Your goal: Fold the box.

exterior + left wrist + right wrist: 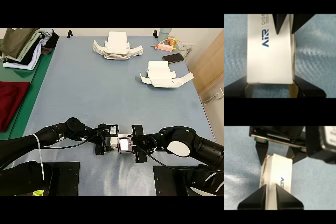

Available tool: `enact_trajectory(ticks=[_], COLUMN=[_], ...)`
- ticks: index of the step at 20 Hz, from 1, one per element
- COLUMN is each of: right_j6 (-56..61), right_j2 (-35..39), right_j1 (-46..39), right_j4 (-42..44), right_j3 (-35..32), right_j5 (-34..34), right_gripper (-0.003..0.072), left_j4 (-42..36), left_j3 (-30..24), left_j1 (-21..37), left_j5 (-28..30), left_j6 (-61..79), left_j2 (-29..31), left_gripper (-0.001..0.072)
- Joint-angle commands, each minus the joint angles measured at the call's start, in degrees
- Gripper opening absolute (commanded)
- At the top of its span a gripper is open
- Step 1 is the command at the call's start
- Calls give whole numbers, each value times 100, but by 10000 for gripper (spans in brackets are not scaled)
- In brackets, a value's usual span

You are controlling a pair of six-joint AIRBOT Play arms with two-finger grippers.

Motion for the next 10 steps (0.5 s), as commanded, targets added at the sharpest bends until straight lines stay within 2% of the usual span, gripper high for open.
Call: enact_trajectory(ticks=[1,3,5,8,10], right_j6=[0,2,26,450,1241], right_j2=[-55,-11,173,525,636], right_j1=[4,4,2,-13,-52], right_j4=[74,74,74,72,50], right_j3=[-2,0,0,-2,-4], right_j5=[149,144,96,-2,-46], right_gripper=[182,184,346,345,338], left_j4=[-11,-11,-11,-11,-11], left_j3=[0,0,0,0,0], left_j1=[2,2,2,2,2], left_j5=[24,24,24,24,24], left_j6=[-20,-20,-20,-20,-20], left_j2=[2,2,2,2,2], left_gripper=[468,468,468,468,468])
